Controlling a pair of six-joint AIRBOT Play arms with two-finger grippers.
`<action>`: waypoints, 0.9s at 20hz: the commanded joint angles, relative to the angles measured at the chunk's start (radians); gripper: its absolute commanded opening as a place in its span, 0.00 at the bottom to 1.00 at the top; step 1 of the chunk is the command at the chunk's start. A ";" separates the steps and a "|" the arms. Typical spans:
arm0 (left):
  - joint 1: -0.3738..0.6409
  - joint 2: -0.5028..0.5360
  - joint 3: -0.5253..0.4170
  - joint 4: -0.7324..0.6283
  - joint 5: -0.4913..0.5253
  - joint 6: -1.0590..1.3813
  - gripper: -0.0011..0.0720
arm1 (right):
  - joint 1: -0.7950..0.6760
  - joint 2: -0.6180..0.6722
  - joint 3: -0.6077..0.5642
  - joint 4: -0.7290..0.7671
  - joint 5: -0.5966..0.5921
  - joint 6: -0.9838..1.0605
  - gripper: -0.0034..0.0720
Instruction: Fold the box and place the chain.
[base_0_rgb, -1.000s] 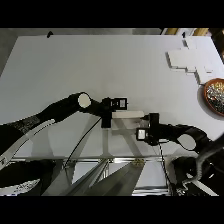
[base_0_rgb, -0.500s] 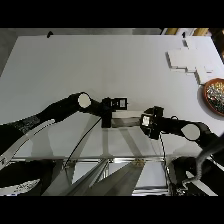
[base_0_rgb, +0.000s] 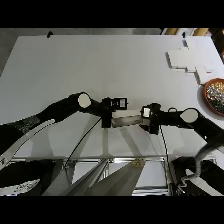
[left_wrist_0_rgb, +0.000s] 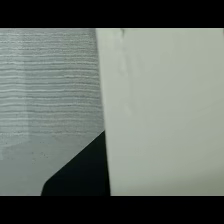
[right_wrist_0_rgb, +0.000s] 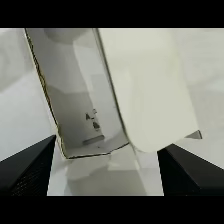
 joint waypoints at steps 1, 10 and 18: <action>0.000 0.000 0.000 0.001 0.000 0.001 0.03 | -0.049 -0.087 0.041 0.040 0.080 -0.072 0.96; 0.000 0.000 0.000 0.001 0.000 0.001 0.03 | -0.056 -0.138 0.025 0.118 0.144 -0.199 0.91; 0.000 0.000 0.000 0.001 0.000 0.001 0.03 | -0.056 -0.138 -0.019 0.131 0.146 -0.198 0.91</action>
